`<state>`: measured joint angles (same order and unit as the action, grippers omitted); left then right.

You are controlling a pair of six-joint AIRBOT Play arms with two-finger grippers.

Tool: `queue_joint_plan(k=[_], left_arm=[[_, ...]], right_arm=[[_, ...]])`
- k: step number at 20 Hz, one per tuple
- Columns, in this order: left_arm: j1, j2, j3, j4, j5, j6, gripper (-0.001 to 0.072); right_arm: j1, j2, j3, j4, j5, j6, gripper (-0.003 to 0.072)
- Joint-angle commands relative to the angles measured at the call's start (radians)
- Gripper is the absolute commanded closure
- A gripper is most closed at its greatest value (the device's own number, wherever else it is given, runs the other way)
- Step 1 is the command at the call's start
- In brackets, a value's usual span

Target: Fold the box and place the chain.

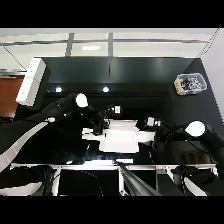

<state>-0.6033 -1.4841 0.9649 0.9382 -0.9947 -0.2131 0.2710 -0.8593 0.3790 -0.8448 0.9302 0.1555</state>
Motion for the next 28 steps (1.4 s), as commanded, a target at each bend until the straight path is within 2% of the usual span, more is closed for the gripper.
queue_joint_plan(k=[1, 6, 11, 18, 28], left_arm=[[0.001, 0.000, 0.001, -0.001, 0.000, 0.000, 0.0684], [0.001, 0.000, 0.001, -0.001, 0.013, 0.000, 0.0685], [0.001, 0.000, 0.001, -0.008, 0.120, 0.000, 0.0685], [0.001, 0.000, 0.001, -0.008, 0.098, 0.000, 0.0684], [0.001, 0.000, 0.001, -0.008, 0.071, 0.000, 0.0684]], right_arm=[[0.129, -0.043, -0.003, -0.026, -0.059, -0.042, 0.0050], [0.161, -0.071, -0.003, -0.034, -0.060, -0.064, 0.0050], [0.171, -0.093, 0.019, -0.048, -0.068, -0.093, 0.0049], [0.172, -0.115, 0.028, -0.047, -0.088, -0.097, 0.0050], [0.225, -0.128, 0.029, -0.016, -0.225, -0.111, 0.0050]])
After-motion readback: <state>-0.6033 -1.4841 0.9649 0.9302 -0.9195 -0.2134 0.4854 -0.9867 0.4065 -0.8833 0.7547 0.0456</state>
